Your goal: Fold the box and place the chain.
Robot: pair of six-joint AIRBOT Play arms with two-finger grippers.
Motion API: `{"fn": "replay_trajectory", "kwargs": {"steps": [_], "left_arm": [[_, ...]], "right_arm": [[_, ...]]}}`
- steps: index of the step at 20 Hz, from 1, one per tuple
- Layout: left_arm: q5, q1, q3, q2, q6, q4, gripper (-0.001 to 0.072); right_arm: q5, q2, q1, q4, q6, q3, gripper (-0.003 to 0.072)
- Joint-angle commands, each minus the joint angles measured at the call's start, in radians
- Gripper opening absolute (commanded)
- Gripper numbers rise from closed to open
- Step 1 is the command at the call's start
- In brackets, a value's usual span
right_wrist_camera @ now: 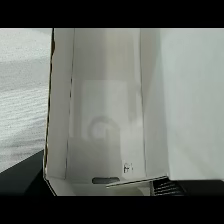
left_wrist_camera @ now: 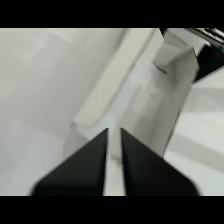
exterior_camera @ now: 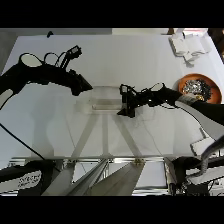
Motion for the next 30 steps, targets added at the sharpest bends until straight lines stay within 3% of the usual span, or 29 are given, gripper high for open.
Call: {"fn": "replay_trajectory", "kwargs": {"steps": [1, 2, 5, 9, 14, 21, 23, 30], "left_arm": [[-0.037, 0.016, -0.011, 0.04, 0.052, 0.154, 0.041], [0.014, 0.016, -0.035, 0.04, 0.066, 0.151, 0.0536], [0.138, 0.009, -0.138, 0.04, 0.232, 0.154, 0.0534], [0.172, -0.027, -0.249, 0.037, 0.493, 0.151, 0.0533], [0.256, -0.08, -0.269, -0.017, 0.509, 0.138, 0.0532], [0.26, -0.126, -0.269, -0.041, 0.54, 0.134, 0.0486], [0.26, -0.126, -0.269, -0.041, 0.54, 0.132, 0.0405], [0.299, -0.126, -0.269, -0.041, 0.649, 0.103, 0.0359]], "right_arm": [[0.0, 0.001, 0.001, 0.001, 0.001, 0.001, 0.0558], [0.0, 0.001, 0.001, 0.001, 0.001, 0.001, 0.0558], [0.0, 0.001, 0.001, 0.001, 0.001, 0.001, 0.0558], [0.0, 0.001, 0.001, 0.001, 0.001, 0.001, 0.0558], [0.0, 0.001, 0.001, 0.001, 0.001, 0.001, 0.0558], [0.0, 0.001, 0.001, 0.001, 0.001, 0.001, 0.0558], [0.0, 0.001, 0.001, 0.001, 0.001, 0.001, 0.0558], [0.0, 0.001, 0.001, 0.001, 0.001, 0.001, 0.0558]]}}
